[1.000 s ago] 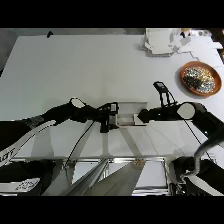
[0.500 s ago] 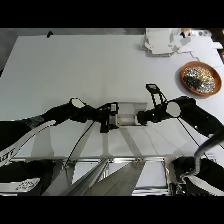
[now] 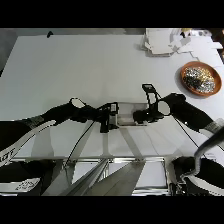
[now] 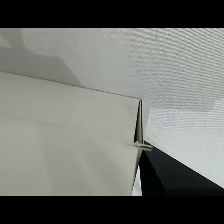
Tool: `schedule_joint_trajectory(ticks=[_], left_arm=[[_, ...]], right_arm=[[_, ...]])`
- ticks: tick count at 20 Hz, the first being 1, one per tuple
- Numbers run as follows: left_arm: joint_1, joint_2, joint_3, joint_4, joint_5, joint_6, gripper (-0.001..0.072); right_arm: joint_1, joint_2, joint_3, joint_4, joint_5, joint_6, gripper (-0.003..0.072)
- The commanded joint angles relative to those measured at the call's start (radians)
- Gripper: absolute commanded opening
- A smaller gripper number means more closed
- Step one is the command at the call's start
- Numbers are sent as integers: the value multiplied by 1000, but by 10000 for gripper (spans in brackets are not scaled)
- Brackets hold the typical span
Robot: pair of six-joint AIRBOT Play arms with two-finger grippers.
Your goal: Fold the box and place the chain.
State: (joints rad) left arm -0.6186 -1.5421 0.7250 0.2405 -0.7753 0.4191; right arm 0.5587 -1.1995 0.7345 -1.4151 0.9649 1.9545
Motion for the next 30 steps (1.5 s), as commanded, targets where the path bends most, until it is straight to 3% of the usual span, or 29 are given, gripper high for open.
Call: schedule_joint_trajectory(ticks=[1,14,21,24,26,30], left_arm=[[0,0,0,0,1,0,152],[0,0,0,0,0,0,152],[0,0,0,0,0,0,152],[0,0,0,0,0,0,152],[0,0,0,0,0,0,152],[0,0,0,0,0,0,152]], right_arm=[[10,-31,11,-30,37,86,372],[10,-85,11,-33,37,103,266],[10,-86,11,-49,38,42,16],[10,-85,11,-49,34,34,41],[10,-85,13,-48,34,34,313],[10,-85,45,-55,28,34,305]])
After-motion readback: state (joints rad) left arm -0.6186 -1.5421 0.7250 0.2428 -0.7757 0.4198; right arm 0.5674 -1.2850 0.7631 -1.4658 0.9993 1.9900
